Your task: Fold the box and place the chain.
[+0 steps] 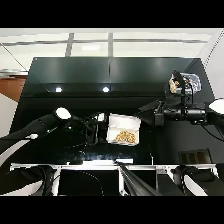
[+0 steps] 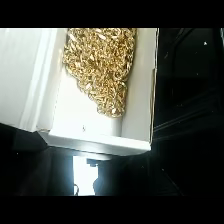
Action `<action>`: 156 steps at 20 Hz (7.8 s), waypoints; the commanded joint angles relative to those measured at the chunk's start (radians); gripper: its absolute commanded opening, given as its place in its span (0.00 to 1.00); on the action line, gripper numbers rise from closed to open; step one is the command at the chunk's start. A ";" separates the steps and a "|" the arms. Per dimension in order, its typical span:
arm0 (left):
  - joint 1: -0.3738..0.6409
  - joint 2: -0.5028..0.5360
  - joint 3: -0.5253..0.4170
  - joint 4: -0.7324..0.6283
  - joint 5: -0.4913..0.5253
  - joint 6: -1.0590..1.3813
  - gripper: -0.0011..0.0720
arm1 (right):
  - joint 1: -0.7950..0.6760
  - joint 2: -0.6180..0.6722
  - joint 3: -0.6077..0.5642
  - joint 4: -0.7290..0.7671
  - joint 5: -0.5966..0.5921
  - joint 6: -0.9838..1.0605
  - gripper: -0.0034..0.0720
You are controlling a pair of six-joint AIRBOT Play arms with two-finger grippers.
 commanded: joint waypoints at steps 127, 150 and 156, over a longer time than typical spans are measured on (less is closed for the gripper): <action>-0.044 0.013 -0.001 0.004 0.224 -0.074 0.32 | 0.455 -0.229 0.148 -0.698 -0.171 -0.080 0.50; -0.044 0.012 -0.001 0.004 0.225 -0.074 0.32 | 0.369 -0.223 0.269 -0.695 0.137 0.474 0.10; -0.044 0.011 -0.001 0.001 0.228 -0.074 0.32 | 0.200 -0.227 0.079 -0.136 -0.092 0.509 0.10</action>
